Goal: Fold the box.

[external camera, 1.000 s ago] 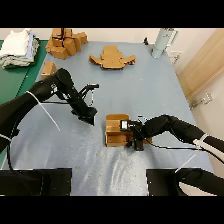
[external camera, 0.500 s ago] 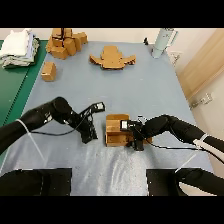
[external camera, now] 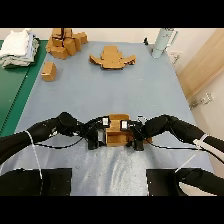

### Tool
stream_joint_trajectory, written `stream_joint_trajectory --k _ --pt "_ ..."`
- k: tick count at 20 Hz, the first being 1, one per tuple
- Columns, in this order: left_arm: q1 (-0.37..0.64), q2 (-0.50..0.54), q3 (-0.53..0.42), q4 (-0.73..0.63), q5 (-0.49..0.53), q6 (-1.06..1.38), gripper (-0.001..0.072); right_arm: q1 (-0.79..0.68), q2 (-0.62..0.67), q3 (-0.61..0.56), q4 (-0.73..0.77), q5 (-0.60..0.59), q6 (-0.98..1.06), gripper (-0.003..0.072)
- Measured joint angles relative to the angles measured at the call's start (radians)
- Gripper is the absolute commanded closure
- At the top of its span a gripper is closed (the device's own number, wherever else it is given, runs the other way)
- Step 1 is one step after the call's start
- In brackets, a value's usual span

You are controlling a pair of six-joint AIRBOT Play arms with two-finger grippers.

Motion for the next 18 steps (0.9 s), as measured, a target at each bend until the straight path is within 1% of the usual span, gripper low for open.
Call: stream_joint_trajectory --k 8,18 --pt "-0.036 -0.016 -0.006 -0.04 0.035 0.026 0.0008 -0.001 0.0 0.0 0.0 0.0 0.002 0.0185" --pt "-0.056 -0.017 -0.002 -0.044 0.032 0.021 0.0008 -0.001 0.0 0.0 0.0 0.0 0.001 0.0184"
